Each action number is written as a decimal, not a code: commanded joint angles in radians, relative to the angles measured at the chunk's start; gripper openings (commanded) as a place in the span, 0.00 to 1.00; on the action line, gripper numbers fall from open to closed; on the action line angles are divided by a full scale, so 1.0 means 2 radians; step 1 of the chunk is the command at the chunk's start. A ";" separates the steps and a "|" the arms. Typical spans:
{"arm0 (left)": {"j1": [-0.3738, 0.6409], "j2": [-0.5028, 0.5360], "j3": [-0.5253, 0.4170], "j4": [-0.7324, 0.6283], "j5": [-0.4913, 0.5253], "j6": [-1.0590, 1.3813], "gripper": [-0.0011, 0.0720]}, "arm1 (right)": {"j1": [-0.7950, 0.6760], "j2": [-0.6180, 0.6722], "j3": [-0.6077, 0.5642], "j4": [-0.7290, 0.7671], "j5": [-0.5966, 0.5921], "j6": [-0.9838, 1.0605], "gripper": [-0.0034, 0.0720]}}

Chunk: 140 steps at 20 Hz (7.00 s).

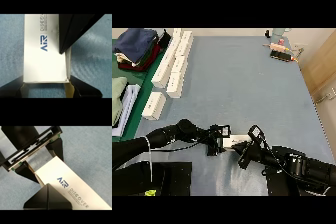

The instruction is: Fold the box.

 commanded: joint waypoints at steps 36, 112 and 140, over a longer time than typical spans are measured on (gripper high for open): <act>0.000 0.000 0.000 0.000 0.000 0.000 0.72 | -0.012 0.025 0.055 -0.021 0.056 -0.118 0.05; 0.000 0.000 0.000 0.000 0.000 0.000 0.73 | -0.026 0.144 0.000 0.014 0.153 -0.112 0.05; 0.000 0.000 0.000 0.000 0.000 0.000 0.72 | -0.025 0.127 -0.008 0.008 0.167 -0.082 0.05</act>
